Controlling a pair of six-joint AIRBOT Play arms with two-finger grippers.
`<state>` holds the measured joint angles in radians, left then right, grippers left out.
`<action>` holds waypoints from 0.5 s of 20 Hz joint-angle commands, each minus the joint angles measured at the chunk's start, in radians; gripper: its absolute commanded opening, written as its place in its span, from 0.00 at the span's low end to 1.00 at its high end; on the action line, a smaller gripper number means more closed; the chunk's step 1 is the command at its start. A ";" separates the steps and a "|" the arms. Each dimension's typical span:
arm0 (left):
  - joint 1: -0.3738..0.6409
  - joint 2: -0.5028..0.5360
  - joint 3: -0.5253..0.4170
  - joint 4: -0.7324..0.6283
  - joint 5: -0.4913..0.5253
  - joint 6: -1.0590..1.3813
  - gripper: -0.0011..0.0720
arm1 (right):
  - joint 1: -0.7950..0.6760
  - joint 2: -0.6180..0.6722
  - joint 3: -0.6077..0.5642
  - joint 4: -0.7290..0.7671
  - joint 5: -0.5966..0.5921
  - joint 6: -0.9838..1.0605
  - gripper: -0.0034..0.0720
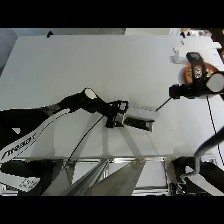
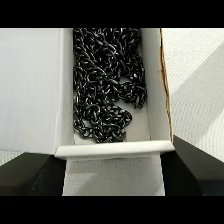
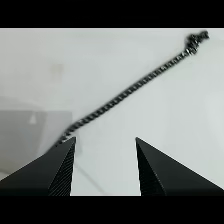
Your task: Fold the box and place the chain.
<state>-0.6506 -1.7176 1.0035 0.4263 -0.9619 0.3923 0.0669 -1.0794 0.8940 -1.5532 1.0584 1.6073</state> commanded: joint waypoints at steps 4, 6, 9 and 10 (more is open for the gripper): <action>0.001 0.000 0.000 0.000 0.000 0.000 0.30 | -0.017 -0.222 -0.010 -0.039 -0.076 0.046 0.60; 0.001 0.001 0.000 0.000 0.000 0.000 0.30 | -0.017 -0.255 -0.010 -0.039 -0.108 0.047 0.60; 0.001 0.001 0.000 0.000 0.000 0.000 0.30 | -0.017 -0.298 -0.010 -0.039 -0.127 0.066 0.59; 0.001 0.001 0.000 0.000 0.000 0.000 0.30 | -0.017 -0.312 -0.010 -0.039 -0.130 0.069 0.59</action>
